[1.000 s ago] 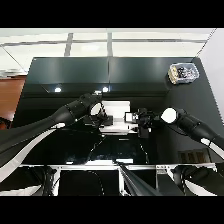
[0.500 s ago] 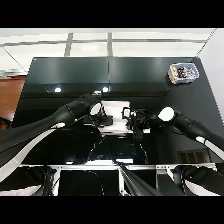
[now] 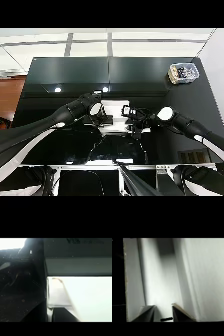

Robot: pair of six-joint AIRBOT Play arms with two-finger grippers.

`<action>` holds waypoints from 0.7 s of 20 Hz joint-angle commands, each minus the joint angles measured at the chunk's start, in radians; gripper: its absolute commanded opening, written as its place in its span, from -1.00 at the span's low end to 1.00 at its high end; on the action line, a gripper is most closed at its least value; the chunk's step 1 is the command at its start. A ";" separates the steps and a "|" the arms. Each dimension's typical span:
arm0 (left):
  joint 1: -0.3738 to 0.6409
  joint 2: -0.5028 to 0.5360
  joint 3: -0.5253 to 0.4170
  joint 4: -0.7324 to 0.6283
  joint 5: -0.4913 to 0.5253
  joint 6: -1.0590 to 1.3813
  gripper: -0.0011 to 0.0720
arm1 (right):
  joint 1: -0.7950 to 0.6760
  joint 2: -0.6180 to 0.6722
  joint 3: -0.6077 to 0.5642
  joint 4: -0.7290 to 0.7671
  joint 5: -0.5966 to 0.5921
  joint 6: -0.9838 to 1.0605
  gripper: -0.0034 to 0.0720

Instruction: Fold the box and place the chain.

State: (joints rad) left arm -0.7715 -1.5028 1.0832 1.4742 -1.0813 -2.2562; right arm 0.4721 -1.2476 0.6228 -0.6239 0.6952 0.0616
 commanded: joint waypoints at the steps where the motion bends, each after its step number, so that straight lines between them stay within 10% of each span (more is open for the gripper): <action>1: 0.000 0.000 0.001 0.000 -0.002 0.001 -0.90 | 0.000 -0.001 0.000 0.021 -0.003 0.018 -0.59; 2: 0.000 0.000 0.001 0.000 -0.002 0.001 -0.90 | 0.000 -0.001 0.000 0.023 -0.003 0.021 -0.68; 4: 0.000 0.001 0.001 0.000 -0.002 0.001 -0.90 | 0.000 -0.001 0.000 0.033 -0.003 0.027 -0.25; 6: 0.000 0.000 0.001 -0.004 -0.002 0.001 -0.90 | -0.003 0.005 0.002 0.019 0.000 0.079 -0.88; 14: 0.001 0.000 0.001 -0.024 -0.001 0.001 -0.90 | -0.431 0.235 0.105 -0.440 0.335 1.054 -0.86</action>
State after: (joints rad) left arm -0.7715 -1.5028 1.0832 1.4506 -1.0813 -2.2543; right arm 0.2295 -1.0664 0.7155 -0.8490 0.9016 0.7830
